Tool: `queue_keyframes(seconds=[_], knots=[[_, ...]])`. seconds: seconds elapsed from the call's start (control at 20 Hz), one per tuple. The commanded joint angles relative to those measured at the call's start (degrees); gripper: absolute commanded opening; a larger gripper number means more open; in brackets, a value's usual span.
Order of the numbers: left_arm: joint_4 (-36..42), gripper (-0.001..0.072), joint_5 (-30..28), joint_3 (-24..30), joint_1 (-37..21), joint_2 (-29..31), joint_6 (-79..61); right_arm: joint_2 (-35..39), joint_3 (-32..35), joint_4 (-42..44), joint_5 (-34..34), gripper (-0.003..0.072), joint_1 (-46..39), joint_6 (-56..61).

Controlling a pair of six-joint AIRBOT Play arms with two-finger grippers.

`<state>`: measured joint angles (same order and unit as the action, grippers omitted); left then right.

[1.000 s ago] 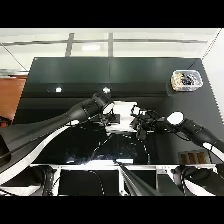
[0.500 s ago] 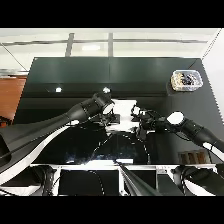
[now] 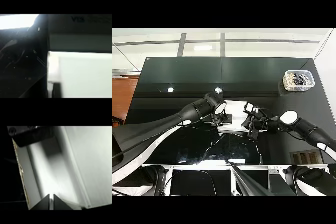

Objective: Fold the box and place the chain.

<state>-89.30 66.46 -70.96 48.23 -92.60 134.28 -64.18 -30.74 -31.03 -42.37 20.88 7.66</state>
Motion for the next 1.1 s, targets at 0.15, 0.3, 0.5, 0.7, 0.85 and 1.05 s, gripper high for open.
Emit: queue_keyframes(seconds=[0.15, 0.3, 0.5, 0.7, 0.85, 1.05], knots=[[-0.02, 0.0032, 0.09, 0.0, -0.04, -0.02, -0.09, 6.78, -9.51, -22.51, -27.04, 0.0017, -20.81, 36.0], [-0.02, 0.0032, 0.39, 0.0, -0.07, -0.02, -0.11, 6.71, -6.25, -8.02, -22.93, 0.0018, -40.37, 38.99], [-0.02, 0.0032, 0.22, 0.0, -0.09, -0.02, -0.09, 6.64, 3.87, -4.9, -14.95, 0.0026, -51.82, 52.52], [-0.07, 0.0032, 0.09, 0.0, -0.09, -0.02, -0.11, 2.97, 7.85, -4.72, -16.52, 0.0026, -41.9, 55.49], [-0.02, 0.0032, 0.0, 0.0, -0.09, -0.02, -0.11, -1.64, 6.71, 1.46, -17.59, 0.0026, -31.28, 50.36], [-0.02, 0.0032, 0.02, 0.0, -0.09, -0.02, -0.11, -7.5, 2.19, 2.03, -17.64, 0.0026, -21.07, 47.93]])
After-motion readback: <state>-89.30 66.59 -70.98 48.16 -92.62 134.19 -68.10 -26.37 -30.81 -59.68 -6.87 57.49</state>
